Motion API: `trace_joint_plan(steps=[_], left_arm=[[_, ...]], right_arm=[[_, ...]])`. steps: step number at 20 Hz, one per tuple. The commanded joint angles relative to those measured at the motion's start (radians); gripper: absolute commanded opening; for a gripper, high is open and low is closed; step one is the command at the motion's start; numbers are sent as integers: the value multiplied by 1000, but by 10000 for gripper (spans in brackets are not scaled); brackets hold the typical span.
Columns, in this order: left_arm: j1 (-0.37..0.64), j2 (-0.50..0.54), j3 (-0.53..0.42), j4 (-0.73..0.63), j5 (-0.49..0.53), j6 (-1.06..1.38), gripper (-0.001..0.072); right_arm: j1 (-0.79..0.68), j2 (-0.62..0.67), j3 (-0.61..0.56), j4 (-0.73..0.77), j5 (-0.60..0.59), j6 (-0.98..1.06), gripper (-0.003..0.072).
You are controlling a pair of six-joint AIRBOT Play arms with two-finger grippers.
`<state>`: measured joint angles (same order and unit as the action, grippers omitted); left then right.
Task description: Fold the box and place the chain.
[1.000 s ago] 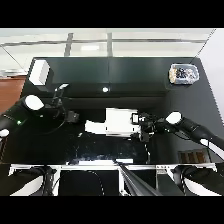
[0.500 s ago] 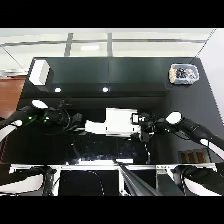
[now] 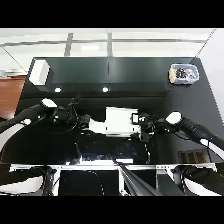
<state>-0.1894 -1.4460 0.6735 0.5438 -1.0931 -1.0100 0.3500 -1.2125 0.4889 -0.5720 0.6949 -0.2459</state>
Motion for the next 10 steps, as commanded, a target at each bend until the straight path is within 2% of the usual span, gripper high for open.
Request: trace_joint_plan(steps=[1, 2, 3, 6, 10], left_arm=[[-5, -1, 17, -56, -49, 70, 450], [-5, -1, 26, -55, -76, 70, 592], [-5, -1, 35, -55, -102, 70, 618], [-30, -1, 61, -55, -116, 63, 618], [-114, -1, 112, -54, -48, 48, 617]], right_arm=[[1, 0, -1, 0, 0, 0, 5], [1, 0, -1, 0, 0, 0, 5], [1, 0, -1, 0, 0, 0, 5], [1, 0, -1, 0, 0, 0, 5], [1, 0, -1, 0, 0, 0, 5]])
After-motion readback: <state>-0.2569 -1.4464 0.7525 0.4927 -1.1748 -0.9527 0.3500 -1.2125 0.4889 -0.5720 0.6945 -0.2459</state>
